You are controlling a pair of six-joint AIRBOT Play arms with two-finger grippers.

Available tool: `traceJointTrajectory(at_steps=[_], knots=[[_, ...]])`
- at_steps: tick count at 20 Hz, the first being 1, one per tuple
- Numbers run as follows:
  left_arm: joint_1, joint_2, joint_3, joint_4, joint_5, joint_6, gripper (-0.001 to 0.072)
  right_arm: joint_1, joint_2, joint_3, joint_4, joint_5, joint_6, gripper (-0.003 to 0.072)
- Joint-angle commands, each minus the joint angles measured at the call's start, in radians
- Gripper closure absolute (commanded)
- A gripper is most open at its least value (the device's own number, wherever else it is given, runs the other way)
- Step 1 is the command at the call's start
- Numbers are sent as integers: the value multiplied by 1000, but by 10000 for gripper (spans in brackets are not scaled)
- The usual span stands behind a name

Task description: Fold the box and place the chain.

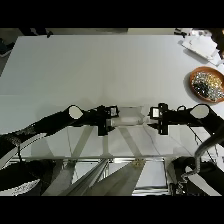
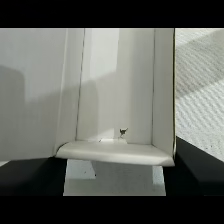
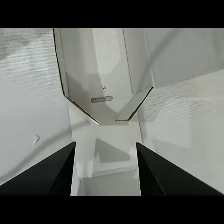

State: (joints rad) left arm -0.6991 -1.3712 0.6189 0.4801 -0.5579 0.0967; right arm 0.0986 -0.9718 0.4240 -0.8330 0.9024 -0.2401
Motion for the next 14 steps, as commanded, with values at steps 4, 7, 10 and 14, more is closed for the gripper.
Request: traceJointTrajectory(at_steps=[4, 7, 10, 14], knots=[[-1, -1, -1, 0, 0, 0, 355, 0, -50, 0, 138, -36, -68, 329], [-1, -1, -1, 0, 0, 0, 355, 39, -51, 0, 135, -25, -84, 419], [-1, -1, -1, 0, 0, 0, 355, 102, -67, 0, 126, -29, -83, 478], [-1, -1, -1, 0, 0, 0, 355, 118, -79, 0, 116, -50, -73, 512]])
